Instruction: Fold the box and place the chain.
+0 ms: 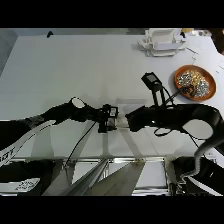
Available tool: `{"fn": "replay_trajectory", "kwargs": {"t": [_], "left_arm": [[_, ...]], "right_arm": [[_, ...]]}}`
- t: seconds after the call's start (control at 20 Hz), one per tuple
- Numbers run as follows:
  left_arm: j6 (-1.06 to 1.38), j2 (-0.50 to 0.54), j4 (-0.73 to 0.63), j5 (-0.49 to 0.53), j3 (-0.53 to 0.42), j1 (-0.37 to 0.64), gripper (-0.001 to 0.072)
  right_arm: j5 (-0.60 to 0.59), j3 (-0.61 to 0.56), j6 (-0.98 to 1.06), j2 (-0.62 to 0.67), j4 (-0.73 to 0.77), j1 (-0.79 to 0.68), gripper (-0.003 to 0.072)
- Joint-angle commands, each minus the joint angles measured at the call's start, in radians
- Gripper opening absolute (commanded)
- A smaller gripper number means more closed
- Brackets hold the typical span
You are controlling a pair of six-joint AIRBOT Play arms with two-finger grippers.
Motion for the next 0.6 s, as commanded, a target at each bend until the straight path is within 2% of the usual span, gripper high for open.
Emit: {"fn": "replay_trajectory", "kwargs": {"t": [0.0,0.15,0.3,0.45,0.55], "left_arm": [[0.0,0.0,0.0,0.0,0.0,0.001,0.014],[0.0,0.0,0.0,0.0,0.0,0.001,0.014],[0.0,0.0,0.0,0.0,0.0,0.001,0.014],[0.0,0.0,0.0,0.0,0.0,0.001,0.014],[0.0,0.0,0.0,0.0,0.0,0.001,0.014]], "right_arm": [[-0.009,0.001,0.038,-0.072,-0.03,0.005,0.0014],[-0.011,0.0,0.071,-0.115,-0.038,0.005,0.0016],[-0.013,0.001,0.114,-0.148,-0.095,0.003,0.0191],[0.005,0.016,0.114,-0.139,-0.099,-0.005,0.019],[0.072,0.056,0.104,-0.123,-0.106,-0.043,0.019]]}}
